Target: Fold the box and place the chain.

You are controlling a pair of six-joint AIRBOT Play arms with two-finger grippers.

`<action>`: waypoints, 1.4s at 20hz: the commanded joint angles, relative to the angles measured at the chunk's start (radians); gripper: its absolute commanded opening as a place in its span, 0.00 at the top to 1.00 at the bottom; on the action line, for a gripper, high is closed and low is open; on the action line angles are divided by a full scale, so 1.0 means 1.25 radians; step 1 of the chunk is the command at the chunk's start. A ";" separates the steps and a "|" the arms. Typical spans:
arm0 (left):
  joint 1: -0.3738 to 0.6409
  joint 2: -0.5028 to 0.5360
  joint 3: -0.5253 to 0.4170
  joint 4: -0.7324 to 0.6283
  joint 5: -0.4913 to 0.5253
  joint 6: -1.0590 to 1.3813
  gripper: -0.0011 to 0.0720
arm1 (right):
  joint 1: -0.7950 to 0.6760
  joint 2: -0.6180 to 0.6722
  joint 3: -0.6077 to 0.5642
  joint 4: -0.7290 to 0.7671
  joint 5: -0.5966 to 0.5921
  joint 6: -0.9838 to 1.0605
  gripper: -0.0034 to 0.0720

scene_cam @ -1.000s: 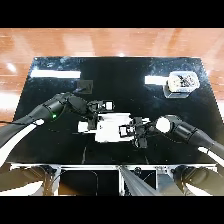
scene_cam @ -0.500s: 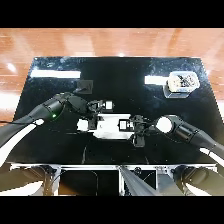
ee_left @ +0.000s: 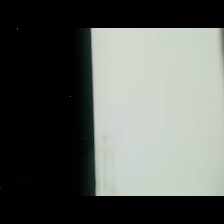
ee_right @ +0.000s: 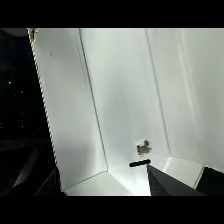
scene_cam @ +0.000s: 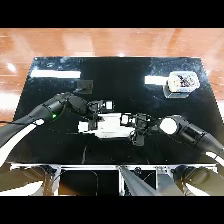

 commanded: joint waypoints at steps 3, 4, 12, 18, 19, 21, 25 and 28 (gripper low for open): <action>0.000 0.001 0.001 0.002 0.001 0.002 0.96 | -0.001 0.028 0.001 -0.028 -0.038 0.020 0.00; 0.000 0.001 0.001 0.002 0.002 0.002 0.96 | -0.001 0.028 0.001 -0.031 -0.057 0.021 0.00; 0.000 0.001 0.001 0.002 0.016 0.002 0.96 | -0.001 0.028 0.001 -0.061 -0.147 0.023 0.00; 0.000 0.001 0.001 0.002 0.016 0.002 0.96 | -0.001 0.028 0.001 -0.066 -0.165 0.037 0.00; 0.000 0.001 0.001 0.002 0.016 0.002 0.96 | -0.002 0.028 0.001 -0.087 -0.175 0.065 0.00; 0.000 0.001 0.001 0.002 0.016 0.002 0.96 | -0.001 0.028 0.001 -0.090 -0.163 0.071 0.00; 0.000 0.001 0.001 0.002 0.016 0.002 0.96 | -0.001 0.027 0.001 -0.073 -0.152 0.055 0.00; 0.000 0.001 0.001 0.002 0.017 0.002 0.96 | -0.001 0.025 0.001 0.000 -0.161 -0.002 0.00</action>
